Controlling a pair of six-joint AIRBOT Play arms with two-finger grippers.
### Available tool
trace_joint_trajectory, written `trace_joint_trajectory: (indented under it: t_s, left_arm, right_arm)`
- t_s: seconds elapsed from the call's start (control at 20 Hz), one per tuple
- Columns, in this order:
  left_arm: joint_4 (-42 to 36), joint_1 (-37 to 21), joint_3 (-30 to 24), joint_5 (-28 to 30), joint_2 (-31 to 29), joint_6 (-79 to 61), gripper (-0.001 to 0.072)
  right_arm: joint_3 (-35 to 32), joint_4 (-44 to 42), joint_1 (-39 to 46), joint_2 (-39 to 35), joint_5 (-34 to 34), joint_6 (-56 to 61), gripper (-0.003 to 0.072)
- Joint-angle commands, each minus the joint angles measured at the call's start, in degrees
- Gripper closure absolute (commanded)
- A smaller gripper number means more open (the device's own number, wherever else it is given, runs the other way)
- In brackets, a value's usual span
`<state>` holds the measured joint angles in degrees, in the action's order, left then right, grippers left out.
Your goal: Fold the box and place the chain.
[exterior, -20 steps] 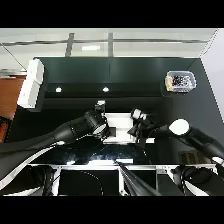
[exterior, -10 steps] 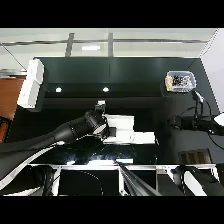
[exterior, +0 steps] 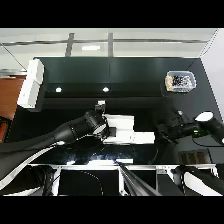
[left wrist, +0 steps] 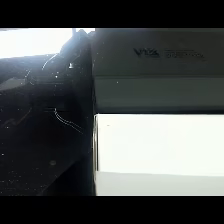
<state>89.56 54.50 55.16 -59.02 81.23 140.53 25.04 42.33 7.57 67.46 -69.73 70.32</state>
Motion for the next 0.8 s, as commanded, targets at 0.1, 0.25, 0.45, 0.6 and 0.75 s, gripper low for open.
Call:
trace_joint_trajectory:
  t_s: [0.1, 0.25, 0.45, 0.6, 0.75]
  left_arm:
    - [0.0, 0.0, 0.0, 0.0, 0.0, 0.0, 0.0680]
    - [0.0, 0.0, 0.0, 0.0, 0.0, 0.0, 0.0680]
    - [0.0, 0.0, 0.0, 0.0, 0.0, 0.0, 0.0680]
    - [0.0, 0.0, 0.0, 0.0, 0.0, 0.0, 0.0680]
    - [0.0, 0.0, 0.0, 0.0, 0.0, 0.0, 0.0680]
  right_arm:
    - [-0.1, -12.5, -10.0, 4.7, 1.0, -11.1, 0.0672]
    - [0.8, -12.7, -11.1, 4.7, 0.2, -12.2, 0.0107]
    - [3.5, -13.3, -11.3, 4.6, -2.5, -14.1, 0.0050]
    - [4.9, -13.7, -12.0, 4.6, -2.4, -14.0, 0.0050]
    - [5.9, -13.8, -14.7, 4.6, -1.0, -13.6, 0.0051]
